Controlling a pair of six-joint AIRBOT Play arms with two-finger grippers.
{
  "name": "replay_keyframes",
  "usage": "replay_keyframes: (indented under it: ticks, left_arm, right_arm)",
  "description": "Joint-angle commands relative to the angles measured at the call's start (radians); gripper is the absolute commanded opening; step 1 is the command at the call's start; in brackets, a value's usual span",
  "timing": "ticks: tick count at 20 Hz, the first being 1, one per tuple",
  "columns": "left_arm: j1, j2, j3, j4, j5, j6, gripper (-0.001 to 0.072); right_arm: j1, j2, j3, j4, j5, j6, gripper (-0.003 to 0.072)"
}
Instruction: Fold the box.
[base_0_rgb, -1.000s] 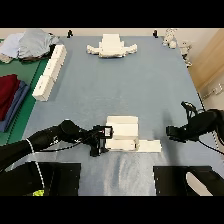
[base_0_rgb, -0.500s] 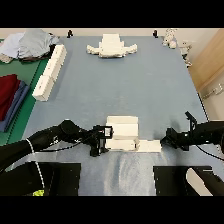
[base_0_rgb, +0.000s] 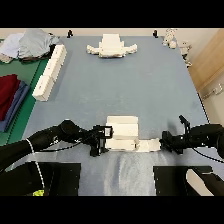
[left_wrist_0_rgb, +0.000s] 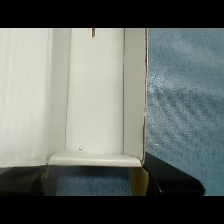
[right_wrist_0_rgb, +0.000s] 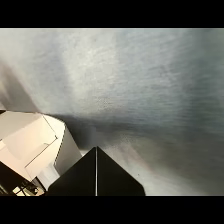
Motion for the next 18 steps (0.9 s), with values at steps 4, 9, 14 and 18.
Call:
replay_keyframes:
  ticks: [4, 9, 14, 18]
  left_arm:
    - [0.001, 0.0, 0.001, 0.0, -0.001, 0.0, 0.0512]
    - [0.0, 0.0, 0.001, 0.0, -0.001, 0.0, 0.0511]
    - [0.0, 0.0, 0.001, 0.0, -0.001, 0.0, 0.0511]
    - [0.001, 0.0, 0.001, 0.0, -0.001, 0.0, 0.0512]
  right_arm:
    - [0.096, -0.007, -0.011, 0.079, 0.029, -0.025, 0.0002]
    - [0.169, -0.006, -0.006, 0.145, 0.025, -0.042, 0.0005]
    - [0.206, -0.002, 0.043, 0.171, 0.0, -0.056, 0.0205]
    - [0.211, 0.012, 0.108, 0.18, -0.026, -0.053, 0.0439]
